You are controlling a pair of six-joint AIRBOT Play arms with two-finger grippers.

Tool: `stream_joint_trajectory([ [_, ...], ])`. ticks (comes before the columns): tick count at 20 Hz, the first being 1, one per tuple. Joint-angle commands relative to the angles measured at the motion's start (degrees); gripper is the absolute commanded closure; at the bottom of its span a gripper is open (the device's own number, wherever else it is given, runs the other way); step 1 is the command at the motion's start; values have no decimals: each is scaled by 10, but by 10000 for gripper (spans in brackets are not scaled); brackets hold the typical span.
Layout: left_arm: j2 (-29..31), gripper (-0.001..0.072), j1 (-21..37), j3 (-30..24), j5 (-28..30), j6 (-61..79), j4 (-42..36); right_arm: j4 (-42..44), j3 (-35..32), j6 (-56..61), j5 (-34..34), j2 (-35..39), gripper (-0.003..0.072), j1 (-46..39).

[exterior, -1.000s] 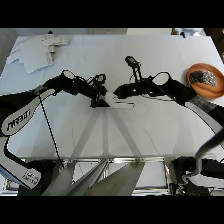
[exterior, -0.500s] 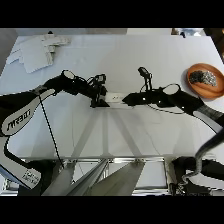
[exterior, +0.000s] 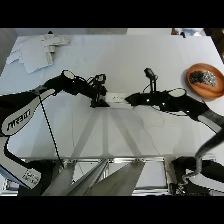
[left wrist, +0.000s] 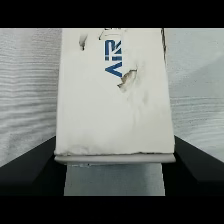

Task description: Fold the box and place the chain.

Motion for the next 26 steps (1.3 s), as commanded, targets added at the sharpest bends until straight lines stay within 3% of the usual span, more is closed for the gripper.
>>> stream_joint_trajectory([
  [1, 0, 293, 0, 0, 1, 2, 1, 30, 0, -25, 5, 73, 672, 0],
  [4, 0, 293, 0, 0, 0, 2, 1, -17, 1, -2, -3, 166, 672, 0],
  [6, 0, 293, 0, 0, 0, 2, 1, -106, 1, 81, -33, 228, 672, -11],
  [10, 0, 293, 0, 0, 0, 2, 1, -459, 22, 320, -40, 331, 673, -73],
  [12, 0, 293, 0, 0, 0, 2, 1, -627, 33, 436, -11, 357, 673, -106],
  [14, 0, 293, 0, 0, 0, 2, 1, -728, 37, 487, 47, 361, 673, -129],
  [18, 0, 293, 0, 0, 0, 2, 1, -791, 37, 488, 155, 347, 672, -135],
  [25, 0, 304, -1, 0, 0, 2, 1, -787, 37, 488, 154, 344, 670, -135],
  [26, 0, 421, -3, 0, 1, 2, 2, -782, 37, 493, 155, 344, 670, -135],
])
